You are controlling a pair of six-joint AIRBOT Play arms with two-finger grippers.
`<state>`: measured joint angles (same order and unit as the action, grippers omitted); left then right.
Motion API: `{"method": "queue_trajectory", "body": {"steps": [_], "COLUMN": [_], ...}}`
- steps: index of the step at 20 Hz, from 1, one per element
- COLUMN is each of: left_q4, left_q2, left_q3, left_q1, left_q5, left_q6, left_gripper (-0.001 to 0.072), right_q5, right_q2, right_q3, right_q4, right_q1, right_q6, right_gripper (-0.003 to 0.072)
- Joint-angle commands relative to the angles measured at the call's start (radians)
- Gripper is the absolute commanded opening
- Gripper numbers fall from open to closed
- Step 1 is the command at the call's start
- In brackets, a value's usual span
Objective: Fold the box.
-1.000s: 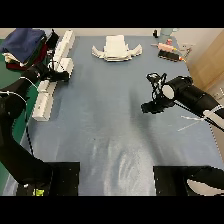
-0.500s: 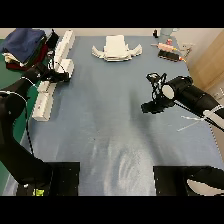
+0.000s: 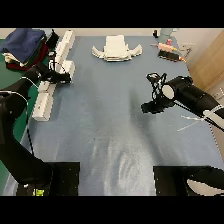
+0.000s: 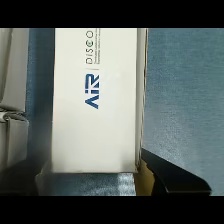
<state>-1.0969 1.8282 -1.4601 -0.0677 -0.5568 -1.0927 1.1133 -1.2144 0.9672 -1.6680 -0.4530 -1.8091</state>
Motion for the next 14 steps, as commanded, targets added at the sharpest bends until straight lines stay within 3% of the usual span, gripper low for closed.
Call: {"method": "queue_trajectory", "body": {"steps": [1,7,10,14], "left_q4": [0.000,-0.001,-0.016,-0.135], "left_q2": [-0.002,-0.016,-0.016,-0.016], "left_q3": [-0.018,-0.082,-0.140,-0.233], "left_q1": [-0.001,-0.005,-0.012,-0.017], "left_q5": [-0.047,-0.158,-0.269,-0.469], "left_q6": [-0.001,-0.008,-0.048,-0.169], "left_gripper": [0.0696,0.0696,0.0696,0.0696], "right_q5": [0.000,0.000,0.000,0.000], "right_q2": [-0.001,-0.001,-0.001,-0.001], "right_q3": [0.001,0.001,0.001,0.001], "right_q4": [0.000,0.000,0.000,0.000], "right_q1": [0.001,0.001,0.001,0.001], "right_q6": [0.000,0.000,0.000,0.000], "right_gripper": [0.0006,0.0006,0.0006,0.0007]}}
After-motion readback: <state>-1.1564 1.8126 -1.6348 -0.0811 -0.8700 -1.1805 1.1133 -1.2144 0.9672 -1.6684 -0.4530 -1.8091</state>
